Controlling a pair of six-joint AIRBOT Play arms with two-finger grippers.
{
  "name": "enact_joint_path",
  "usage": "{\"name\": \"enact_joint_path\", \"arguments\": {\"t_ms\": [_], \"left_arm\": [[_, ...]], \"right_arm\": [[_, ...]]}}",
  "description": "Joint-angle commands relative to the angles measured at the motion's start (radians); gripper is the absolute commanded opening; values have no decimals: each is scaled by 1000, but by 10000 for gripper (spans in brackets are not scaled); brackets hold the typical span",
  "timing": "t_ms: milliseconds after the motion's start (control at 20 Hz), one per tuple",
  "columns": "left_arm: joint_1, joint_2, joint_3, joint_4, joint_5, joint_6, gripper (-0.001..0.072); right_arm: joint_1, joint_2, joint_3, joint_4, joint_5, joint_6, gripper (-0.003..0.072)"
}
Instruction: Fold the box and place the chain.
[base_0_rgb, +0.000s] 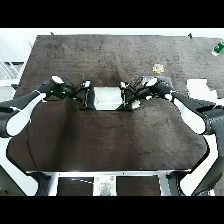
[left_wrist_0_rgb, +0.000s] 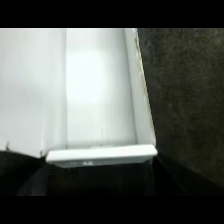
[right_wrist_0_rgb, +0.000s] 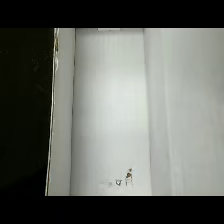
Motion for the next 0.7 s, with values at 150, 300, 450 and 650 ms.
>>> {"name": "enact_joint_path", "arguments": {"t_ms": [150, 300, 450, 650], "left_arm": [[-5, -2, 0, -19, 10, -6, 720], [-15, -23, 2, -14, 17, -20, 720], [-32, -38, 5, -8, 35, -28, 720], [-51, -38, 11, -9, 52, -23, 720]], "right_arm": [[0, 0, 0, 0, 0, -1, 512], [0, 0, 0, 0, 0, -1, 512], [0, 0, 0, 0, 0, -1, 512], [0, 0, 0, 0, 0, -1, 512]]}}
